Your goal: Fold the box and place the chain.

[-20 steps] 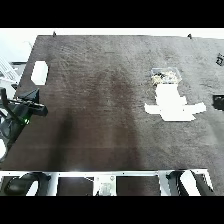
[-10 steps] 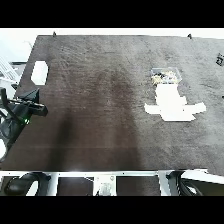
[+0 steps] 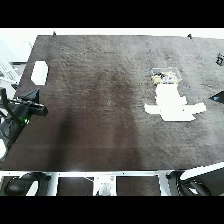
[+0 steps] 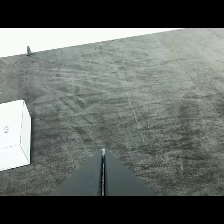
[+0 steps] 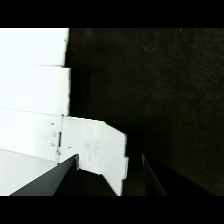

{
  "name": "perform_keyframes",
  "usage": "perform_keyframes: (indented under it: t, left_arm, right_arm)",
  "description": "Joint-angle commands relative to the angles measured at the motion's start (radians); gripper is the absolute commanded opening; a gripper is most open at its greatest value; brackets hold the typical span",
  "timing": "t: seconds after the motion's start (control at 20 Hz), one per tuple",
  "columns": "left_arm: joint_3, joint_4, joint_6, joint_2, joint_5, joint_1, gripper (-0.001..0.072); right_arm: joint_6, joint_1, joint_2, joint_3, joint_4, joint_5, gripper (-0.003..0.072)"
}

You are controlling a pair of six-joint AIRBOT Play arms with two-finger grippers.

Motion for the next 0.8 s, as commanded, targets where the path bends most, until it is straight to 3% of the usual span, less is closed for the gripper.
perform_keyframes:
  t: [0.0,0.6,0.75]
  left_arm:
    - [0.001,0.0,0.0,0.0,0.0,0.0,0.0019]
    - [0.001,0.0,0.0,0.0,0.0,0.0,0.0019]
    - [0.001,0.0,0.0,0.0,0.0,0.0,0.0019]
  right_arm:
    - [-0.009,0.047,-0.088,0.046,-0.064,-0.003,0.0478]
    - [0.051,0.093,-0.184,0.045,-0.06,0.157,0.0473]
    - [0.051,0.093,-0.185,0.044,-0.052,0.184,0.0361]
